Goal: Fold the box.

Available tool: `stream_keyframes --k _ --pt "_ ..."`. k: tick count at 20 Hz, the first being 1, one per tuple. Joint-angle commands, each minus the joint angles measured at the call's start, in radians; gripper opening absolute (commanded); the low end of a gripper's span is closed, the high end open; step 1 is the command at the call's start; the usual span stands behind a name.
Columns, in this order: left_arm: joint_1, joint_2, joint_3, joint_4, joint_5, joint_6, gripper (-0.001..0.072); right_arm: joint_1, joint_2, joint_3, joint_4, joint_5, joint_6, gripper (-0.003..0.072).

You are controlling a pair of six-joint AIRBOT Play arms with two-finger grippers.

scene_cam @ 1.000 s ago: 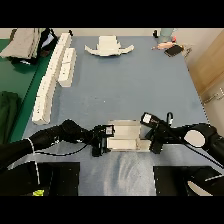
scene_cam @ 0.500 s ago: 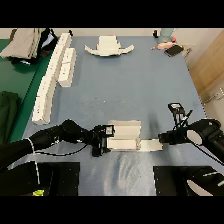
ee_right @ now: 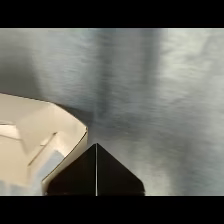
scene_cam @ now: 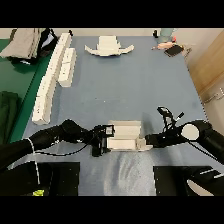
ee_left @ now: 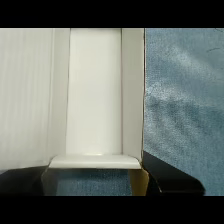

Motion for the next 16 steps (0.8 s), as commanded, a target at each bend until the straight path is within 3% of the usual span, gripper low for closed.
stream_keyframes --k 1,2,4,8,10,16 --pt "0.0 0.0 0.001 0.0 0.0 0.0 0.051 0.0 0.056 0.002 0.098 -0.033 -0.035 0.0003" --pt "0.0 0.0 0.001 0.0 0.0 0.0 0.0509 0.0 0.074 0.008 0.103 -0.032 -0.035 0.0007" --pt "0.0 0.0 0.001 0.0 0.0 0.0 0.0509 0.0 0.103 0.021 0.112 -0.032 -0.035 0.0207" --pt "0.0 0.0 0.001 0.0 0.0 0.0 0.0509 0.001 0.106 0.027 0.137 -0.025 -0.035 0.024" --pt "0.0 0.0 0.001 0.0 0.0 0.0 0.0509 0.001 0.098 0.026 0.153 -0.025 -0.035 0.0418" --pt "0.0 0.0 0.001 0.0 0.0 0.0 0.0509 0.004 -0.024 0.035 0.168 -0.029 -0.087 0.0403"
